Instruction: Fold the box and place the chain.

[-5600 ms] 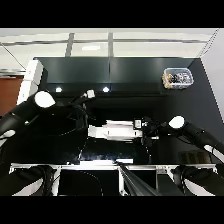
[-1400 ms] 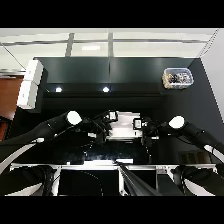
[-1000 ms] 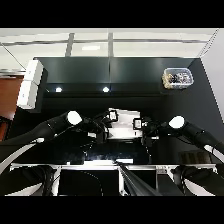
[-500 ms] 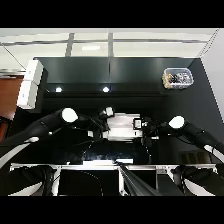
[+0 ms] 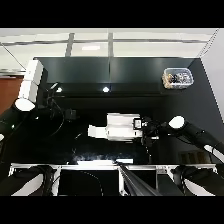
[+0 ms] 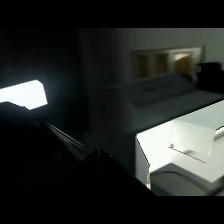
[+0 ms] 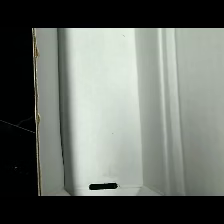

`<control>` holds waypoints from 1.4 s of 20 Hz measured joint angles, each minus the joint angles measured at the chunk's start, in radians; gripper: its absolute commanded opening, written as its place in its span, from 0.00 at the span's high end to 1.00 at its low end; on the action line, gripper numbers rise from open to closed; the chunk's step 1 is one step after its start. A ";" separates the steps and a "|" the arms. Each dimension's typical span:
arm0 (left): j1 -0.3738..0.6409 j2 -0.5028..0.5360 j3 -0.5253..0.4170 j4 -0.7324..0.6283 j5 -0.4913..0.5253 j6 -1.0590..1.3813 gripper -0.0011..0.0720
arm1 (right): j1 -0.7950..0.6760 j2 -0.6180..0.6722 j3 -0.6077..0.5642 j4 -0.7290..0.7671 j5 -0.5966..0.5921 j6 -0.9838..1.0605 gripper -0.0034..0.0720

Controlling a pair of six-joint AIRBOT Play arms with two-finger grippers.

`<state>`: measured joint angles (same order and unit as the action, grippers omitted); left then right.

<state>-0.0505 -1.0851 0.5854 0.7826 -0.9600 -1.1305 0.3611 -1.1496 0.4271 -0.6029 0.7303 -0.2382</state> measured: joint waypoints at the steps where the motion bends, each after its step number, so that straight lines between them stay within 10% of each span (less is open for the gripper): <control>1: 0.028 -0.005 -0.035 -0.035 -0.016 -0.040 0.94 | 0.000 0.000 0.000 0.000 0.000 0.000 0.34; 10: -0.094 -0.132 -0.192 -0.307 0.000 -0.056 0.94 | 0.000 0.000 0.000 0.000 0.000 0.000 0.34; 25: -0.199 -0.213 -0.111 -0.496 -0.027 0.160 0.93 | 0.000 0.000 0.000 0.000 0.000 0.000 0.34; 26: -0.208 -0.213 -0.092 -0.483 -0.031 0.159 0.68 | 0.000 0.000 0.000 0.000 0.001 0.000 0.34; 27: -0.219 -0.213 -0.069 -0.462 -0.043 0.154 0.17 | 0.000 0.000 0.000 0.000 0.000 0.000 0.34; 28: -0.227 -0.213 -0.048 -0.440 -0.050 0.149 0.01 | 0.000 0.000 0.000 0.000 0.001 0.000 0.34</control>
<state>-0.2775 -1.2980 0.5377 0.3428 -1.0096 -0.9813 0.3611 -1.1496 0.4271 -0.6029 0.7311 -0.2386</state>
